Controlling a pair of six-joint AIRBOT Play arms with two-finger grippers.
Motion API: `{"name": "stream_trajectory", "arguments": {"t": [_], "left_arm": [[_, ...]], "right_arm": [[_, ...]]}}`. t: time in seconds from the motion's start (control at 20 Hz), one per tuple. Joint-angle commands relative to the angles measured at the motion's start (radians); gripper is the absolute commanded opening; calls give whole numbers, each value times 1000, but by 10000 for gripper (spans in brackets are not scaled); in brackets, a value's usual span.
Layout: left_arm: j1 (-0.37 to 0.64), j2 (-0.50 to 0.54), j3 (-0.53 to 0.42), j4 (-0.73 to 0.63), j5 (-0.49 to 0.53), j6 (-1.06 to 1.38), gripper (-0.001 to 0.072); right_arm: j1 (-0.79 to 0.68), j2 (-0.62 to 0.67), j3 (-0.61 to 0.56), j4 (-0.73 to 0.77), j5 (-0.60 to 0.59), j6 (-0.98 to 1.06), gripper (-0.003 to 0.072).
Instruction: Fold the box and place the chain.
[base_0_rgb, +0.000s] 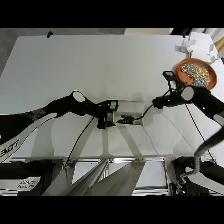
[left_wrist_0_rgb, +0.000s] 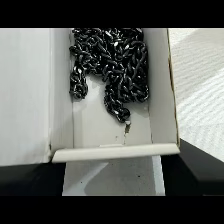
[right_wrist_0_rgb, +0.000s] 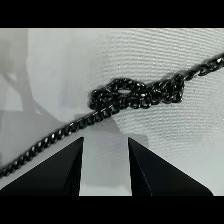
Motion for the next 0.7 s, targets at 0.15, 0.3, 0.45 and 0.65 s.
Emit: {"name": "stream_trajectory", "arguments": {"t": [0.15,0.3,0.45,0.65], "left_arm": [[0,1,0,0,0,0,210],[0,1,0,0,0,0,210],[0,1,0,0,0,0,210],[0,1,0,0,0,0,210]], "right_arm": [[5,-55,-1,-2,-110,19,257],[5,-58,-1,-2,-130,40,251],[8,-82,-1,-2,-110,40,231],[43,-107,-1,-10,-69,-10,20]]}}
